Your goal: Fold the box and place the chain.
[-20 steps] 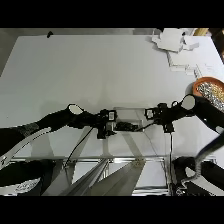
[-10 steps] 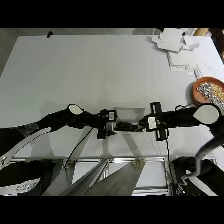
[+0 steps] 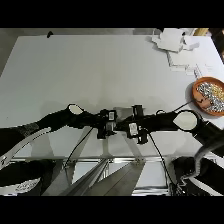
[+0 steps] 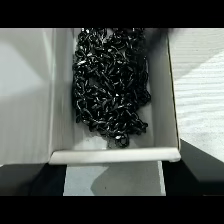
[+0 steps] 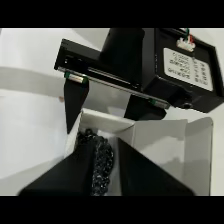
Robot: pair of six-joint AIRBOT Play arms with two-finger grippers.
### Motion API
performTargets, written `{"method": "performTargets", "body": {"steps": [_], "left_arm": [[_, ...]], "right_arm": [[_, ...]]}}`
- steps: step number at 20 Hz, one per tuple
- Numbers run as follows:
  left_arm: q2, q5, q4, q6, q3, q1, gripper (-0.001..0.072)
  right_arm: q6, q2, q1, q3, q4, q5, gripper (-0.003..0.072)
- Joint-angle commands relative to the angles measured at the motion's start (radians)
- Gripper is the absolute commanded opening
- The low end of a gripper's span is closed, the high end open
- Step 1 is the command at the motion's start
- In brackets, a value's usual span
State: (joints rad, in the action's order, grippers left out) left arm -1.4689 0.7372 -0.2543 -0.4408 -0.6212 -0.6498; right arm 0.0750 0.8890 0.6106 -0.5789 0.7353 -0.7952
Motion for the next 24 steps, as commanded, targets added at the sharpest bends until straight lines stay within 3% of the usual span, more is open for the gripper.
{"method": "performTargets", "body": {"steps": [1,3,6,7,8,11,24], "left_arm": [[0.0,0.0,0.0,0.0,0.0,0.0,0.0334],[0.0,0.0,0.0,0.0,0.0,0.0,0.0334],[0.0,0.0,0.0,0.0,0.0,0.0,0.0334],[0.0,0.0,0.0,0.0,0.0,0.0,0.0334],[0.0,0.0,0.0,0.0,0.0,0.0,0.0334],[0.0,0.0,0.0,0.0,0.0,0.0,0.0334],[0.0,0.0,0.0,0.0,0.0,0.0,0.0334]], "right_arm": [[-0.005,0.024,-0.006,-0.001,0.043,0.017,0.025],[0.004,-0.048,-0.093,-0.001,0.132,-0.061,0.026],[0.003,-0.12,-0.29,-0.001,0.397,-0.235,0.0258],[-0.011,-0.117,-0.362,0.001,0.47,-0.257,0.0224],[-0.026,-0.111,-0.422,0.005,0.497,-0.246,0.0168],[-0.015,-0.081,-0.555,0.011,0.546,-0.144,0.0171],[0.09,0.254,-0.568,0.013,0.565,-0.101,0.0171]]}}
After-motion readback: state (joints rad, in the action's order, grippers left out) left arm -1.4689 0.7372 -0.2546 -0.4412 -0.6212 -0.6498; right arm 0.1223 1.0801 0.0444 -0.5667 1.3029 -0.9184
